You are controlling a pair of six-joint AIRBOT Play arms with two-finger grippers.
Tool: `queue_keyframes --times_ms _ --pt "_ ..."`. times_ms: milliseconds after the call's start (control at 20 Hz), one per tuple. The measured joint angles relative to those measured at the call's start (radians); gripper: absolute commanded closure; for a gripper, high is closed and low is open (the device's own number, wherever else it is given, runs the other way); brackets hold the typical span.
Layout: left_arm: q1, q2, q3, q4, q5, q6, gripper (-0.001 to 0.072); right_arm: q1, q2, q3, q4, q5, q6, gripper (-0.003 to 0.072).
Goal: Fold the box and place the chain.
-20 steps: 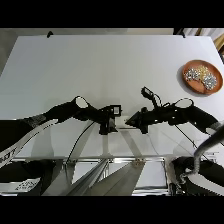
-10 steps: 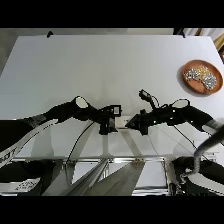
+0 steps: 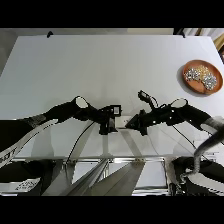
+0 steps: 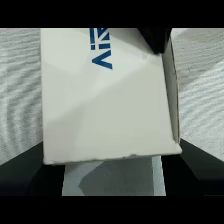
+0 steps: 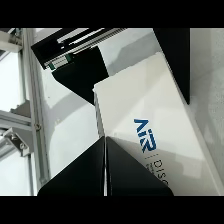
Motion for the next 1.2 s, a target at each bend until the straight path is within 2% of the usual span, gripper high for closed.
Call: queue_keyframes --times_ms 400,800,1200 --pt "0.000 0.000 0.000 0.000 0.000 0.000 0.0376 0.000 0.002 0.000 0.015 -0.005 -0.013 0.0671" --pt "0.000 0.000 0.000 0.000 0.000 0.000 0.0376 -0.004 0.192 0.005 -0.012 -0.028 -0.002 0.0673" --pt "0.000 0.000 0.000 0.000 0.000 0.000 0.0376 -0.175 0.255 -0.005 -0.089 0.070 0.037 0.0673"
